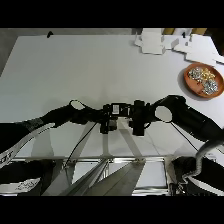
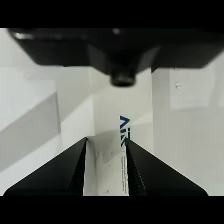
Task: Fold the box and place the chain.
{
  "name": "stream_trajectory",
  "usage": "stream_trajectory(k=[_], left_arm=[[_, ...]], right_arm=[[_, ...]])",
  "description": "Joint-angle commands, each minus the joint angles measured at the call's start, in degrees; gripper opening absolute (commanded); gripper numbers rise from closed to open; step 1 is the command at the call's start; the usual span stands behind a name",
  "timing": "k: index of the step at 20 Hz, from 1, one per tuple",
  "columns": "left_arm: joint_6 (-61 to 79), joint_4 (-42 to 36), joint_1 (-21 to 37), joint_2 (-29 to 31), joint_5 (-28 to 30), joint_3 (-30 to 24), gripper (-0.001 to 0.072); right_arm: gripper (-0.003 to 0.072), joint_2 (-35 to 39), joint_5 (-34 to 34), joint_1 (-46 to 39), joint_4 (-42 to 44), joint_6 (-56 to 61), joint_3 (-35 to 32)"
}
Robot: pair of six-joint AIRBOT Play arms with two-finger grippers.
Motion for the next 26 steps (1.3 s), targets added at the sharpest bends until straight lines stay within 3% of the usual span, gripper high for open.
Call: stream_trajectory(k=[1, 7, 12, 13, 17, 19, 26], left_arm=[[0.0, 0.0, 0.0, 0.0, 0.0, 0.0, 0.0272], [0.0, 0.0, 0.0, 0.0, 0.0, 0.0, 0.0272], [0.0, 0.0, 0.0, 0.0, 0.0, 0.0, 0.0272], [0.0, 0.0, 0.0, 0.0, 0.0, 0.0, 0.0272], [0.0, 0.0, 0.0, 0.0, 0.0, 0.0, 0.0272], [0.0, 0.0, 0.0, 0.0, 0.0, 0.0, 0.0272], [0.0, 0.0, 0.0, 0.0, 0.0, 0.0, 0.0272]], right_arm=[[0.0277, 0.2, -2.1, 0.3, -0.4, -0.4, -1.2], [0.027, 1.6, -3.0, 0.3, -1.4, -0.4, -1.5], [0.0209, 2.0, -3.7, 0.3, -1.4, -0.4, -1.5], [0.0152, 2.0, -4.2, 0.3, -1.4, -0.4, -1.5], [0.0145, 2.0, -4.9, 0.3, -1.4, -0.4, -1.5], [0.01, 2.0, -5.2, 0.3, -1.5, -0.4, -1.5], [0.0104, 1.4, -5.9, 0.3, -0.7, -0.2, -2.7]])
